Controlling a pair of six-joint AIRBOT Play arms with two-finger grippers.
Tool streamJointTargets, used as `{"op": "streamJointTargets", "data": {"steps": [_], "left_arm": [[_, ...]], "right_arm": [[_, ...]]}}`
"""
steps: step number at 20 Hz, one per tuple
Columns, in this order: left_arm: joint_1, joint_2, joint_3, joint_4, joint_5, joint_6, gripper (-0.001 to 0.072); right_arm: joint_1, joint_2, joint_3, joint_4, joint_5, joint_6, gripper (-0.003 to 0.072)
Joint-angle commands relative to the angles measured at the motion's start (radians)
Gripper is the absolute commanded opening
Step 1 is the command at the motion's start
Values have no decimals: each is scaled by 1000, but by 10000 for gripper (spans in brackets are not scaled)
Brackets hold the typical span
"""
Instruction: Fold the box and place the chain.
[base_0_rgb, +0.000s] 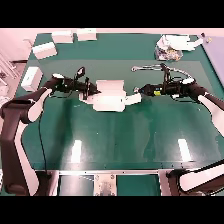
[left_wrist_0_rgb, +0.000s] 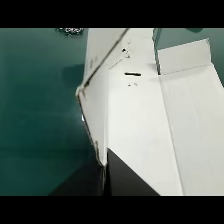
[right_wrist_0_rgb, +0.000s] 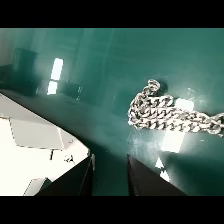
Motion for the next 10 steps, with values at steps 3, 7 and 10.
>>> {"op": "streamJointTargets", "data": {"steps": [3, 7, 10], "left_arm": [[-1, 2, -22, -3, 20, -6, 14], [-1, 2, -22, -2, 16, -4, 19], [-1, 2, -15, -9, 13, -4, 20]], "right_arm": [[-3, 1, 2, 0, 0, -18, 265], [-3, 1, 3, 8, -2, -34, 264], [-3, 3, 9, 102, -2, -135, 264]]}}
